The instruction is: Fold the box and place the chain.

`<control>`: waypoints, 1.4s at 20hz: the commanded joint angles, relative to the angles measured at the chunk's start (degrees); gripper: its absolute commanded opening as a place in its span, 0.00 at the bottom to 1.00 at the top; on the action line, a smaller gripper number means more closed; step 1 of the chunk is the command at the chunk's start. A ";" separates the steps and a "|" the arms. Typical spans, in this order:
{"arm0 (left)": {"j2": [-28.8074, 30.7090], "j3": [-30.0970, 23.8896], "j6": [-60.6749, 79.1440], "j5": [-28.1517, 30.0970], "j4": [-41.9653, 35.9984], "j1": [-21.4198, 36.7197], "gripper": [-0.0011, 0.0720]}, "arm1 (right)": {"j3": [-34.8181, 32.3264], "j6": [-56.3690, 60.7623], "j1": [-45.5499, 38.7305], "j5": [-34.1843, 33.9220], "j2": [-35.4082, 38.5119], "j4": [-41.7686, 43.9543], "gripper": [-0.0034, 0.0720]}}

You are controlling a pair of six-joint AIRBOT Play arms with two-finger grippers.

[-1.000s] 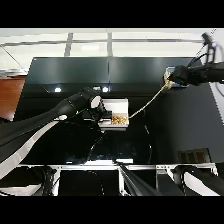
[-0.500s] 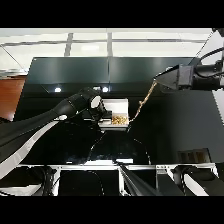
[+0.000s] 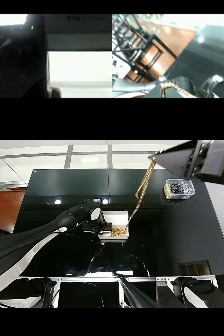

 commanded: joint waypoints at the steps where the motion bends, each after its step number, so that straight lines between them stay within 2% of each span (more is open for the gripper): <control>1: 0.00 0.00 0.02 0.00 0.02 0.04 0.05 | 1.22 1.14 3.13 -1.66 -1.11 -5.60 0.06; 5: 0.00 0.00 0.02 0.00 0.02 0.04 0.05 | -1.18 2.99 11.50 -2.91 -5.40 -11.72 0.06; 8: 0.00 0.00 0.04 0.00 0.02 0.04 0.05 | -2.56 3.02 16.70 -6.25 -8.96 -16.28 0.06; 11: 0.00 0.00 0.02 0.00 0.02 0.04 0.05 | -2.75 4.98 17.29 -5.05 -11.13 -23.63 0.06; 14: 0.00 0.00 0.04 0.00 0.02 0.04 0.05 | -6.08 8.35 17.29 -4.74 -11.26 -32.02 0.06; 18: 0.00 0.00 0.04 0.00 0.04 0.04 0.05 | -15.32 10.64 17.64 -7.96 -12.00 -30.73 0.06; 20: 0.00 0.00 0.04 0.02 0.04 0.04 0.05 | -17.79 10.69 17.88 -10.05 -12.66 -29.38 0.06; 28: 0.00 0.00 0.04 0.00 0.02 0.04 0.05 | -17.33 10.21 17.75 -9.90 -14.43 -23.89 0.06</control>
